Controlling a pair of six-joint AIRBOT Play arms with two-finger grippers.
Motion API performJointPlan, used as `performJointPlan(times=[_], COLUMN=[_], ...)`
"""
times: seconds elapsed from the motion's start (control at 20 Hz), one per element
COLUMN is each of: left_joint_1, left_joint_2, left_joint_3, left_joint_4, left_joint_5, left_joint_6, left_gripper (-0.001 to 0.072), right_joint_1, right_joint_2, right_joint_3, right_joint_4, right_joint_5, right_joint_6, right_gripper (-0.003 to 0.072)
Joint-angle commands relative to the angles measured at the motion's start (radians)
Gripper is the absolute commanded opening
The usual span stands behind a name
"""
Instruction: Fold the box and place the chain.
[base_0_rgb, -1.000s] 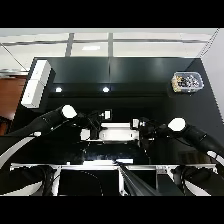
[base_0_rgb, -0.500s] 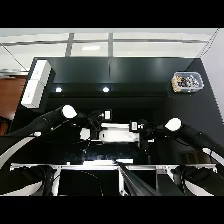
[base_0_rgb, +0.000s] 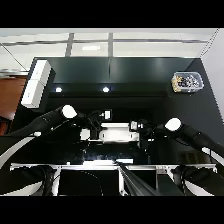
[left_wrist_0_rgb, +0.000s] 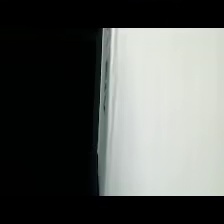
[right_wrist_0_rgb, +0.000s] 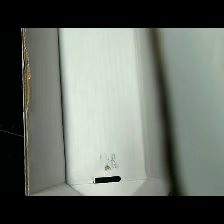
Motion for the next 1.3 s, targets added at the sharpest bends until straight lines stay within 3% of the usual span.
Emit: performJointPlan(times=[0.0,0.4,0.5,0.65,0.7,0.75,1.0,1.05,1.15,1.2,1.25], left_joint_1=[0.0,0.0,0.0,0.0,0.0,0.0,0.0,0.0,0.0,0.0,0.001], left_joint_2=[0.0,0.0,0.0,0.0,0.0,0.0,0.0,0.004,0.026,0.045,0.069], left_joint_3=[0.0,0.0,0.0,0.0,0.0,0.0,0.001,0.001,0.007,0.013,0.017], left_joint_4=[0.0,0.0,0.0,0.0,0.0,0.0,0.0,0.001,0.032,0.062,0.096], left_joint_5=[0.0,0.0,0.0,0.0,0.0,0.0,0.0,0.0,-0.005,-0.004,-0.004], left_joint_6=[0.0,0.0,0.0,0.0,0.0,0.0,-0.001,-0.013,-0.05,-0.09,-0.137], left_gripper=[0.0031,0.0031,0.0031,0.0031,0.0031,0.0031,0.0035,0.0094,0.0366,0.0467,0.0518], right_joint_1=[0.0,0.016,0.03,0.035,0.035,0.035,0.035,0.035,0.035,0.035,0.035], right_joint_2=[-0.001,-0.002,-0.004,-0.004,-0.004,-0.004,-0.004,-0.004,-0.004,-0.004,-0.004], right_joint_3=[0.0,0.0,0.0,0.0,0.0,0.0,0.0,0.0,0.0,0.0,0.0], right_joint_4=[-0.002,-0.026,-0.046,-0.051,-0.051,-0.051,-0.051,-0.051,-0.051,-0.051,-0.051], right_joint_5=[-0.011,-0.013,-0.027,-0.039,-0.039,-0.04,-0.041,-0.041,-0.041,-0.041,-0.041], right_joint_6=[0.01,0.015,0.031,0.042,0.043,0.044,0.045,0.045,0.045,0.045,0.045], right_gripper=[0.0704,0.0704,0.0664,0.0662,0.0536,0.0465,0.0464,0.0465,0.0465,0.0465,0.0465])
